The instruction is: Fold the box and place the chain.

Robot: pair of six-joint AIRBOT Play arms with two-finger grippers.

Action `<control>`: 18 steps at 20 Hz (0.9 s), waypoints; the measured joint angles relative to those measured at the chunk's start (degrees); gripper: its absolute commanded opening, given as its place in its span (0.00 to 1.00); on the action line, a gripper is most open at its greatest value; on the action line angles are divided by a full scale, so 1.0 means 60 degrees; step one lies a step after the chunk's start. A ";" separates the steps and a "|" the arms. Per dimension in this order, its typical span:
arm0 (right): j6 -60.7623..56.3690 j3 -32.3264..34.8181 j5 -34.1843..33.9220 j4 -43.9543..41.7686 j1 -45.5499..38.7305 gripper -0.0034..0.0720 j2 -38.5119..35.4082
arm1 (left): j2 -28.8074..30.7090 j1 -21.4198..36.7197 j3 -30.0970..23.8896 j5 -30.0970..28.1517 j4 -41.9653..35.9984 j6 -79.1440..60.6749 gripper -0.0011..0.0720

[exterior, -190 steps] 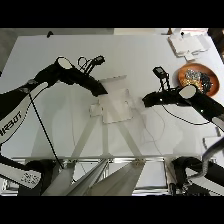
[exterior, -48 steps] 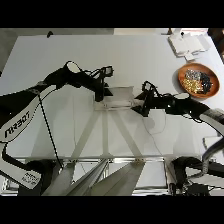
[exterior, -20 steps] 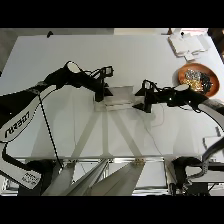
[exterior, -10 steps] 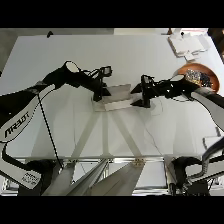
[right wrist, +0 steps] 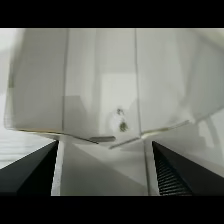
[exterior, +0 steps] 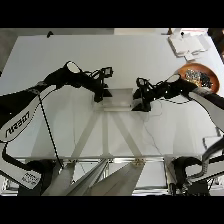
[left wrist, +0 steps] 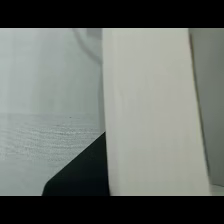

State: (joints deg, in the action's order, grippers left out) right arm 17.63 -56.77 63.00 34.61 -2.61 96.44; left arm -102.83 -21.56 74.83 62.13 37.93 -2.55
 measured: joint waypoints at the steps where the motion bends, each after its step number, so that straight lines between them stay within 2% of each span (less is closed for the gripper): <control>1: -0.0178 -0.0011 -0.0026 -0.0106 -0.0004 0.88 -0.0080 | 0.0004 -0.0004 0.0000 0.0011 0.0004 -0.0007 0.03; 9: -0.0528 -0.0015 0.0342 -0.0131 -0.0007 0.88 -0.0503 | 0.0000 -0.0004 0.0000 0.0007 0.0022 -0.0004 0.03; 13: -0.0951 -0.0011 0.0058 -0.0007 -0.0004 0.88 -0.0721 | 0.0000 -0.0007 0.0000 -0.0026 0.0033 0.0007 0.03; 18: -0.1202 0.0401 -0.0142 0.0186 -0.0102 0.88 -0.1774 | 0.0000 -0.0004 0.0000 -0.0026 0.0033 0.0007 0.03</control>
State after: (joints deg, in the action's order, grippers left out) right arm 10.41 -54.37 62.15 35.73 -3.22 85.80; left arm -102.83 -21.58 74.83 61.98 38.13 -2.50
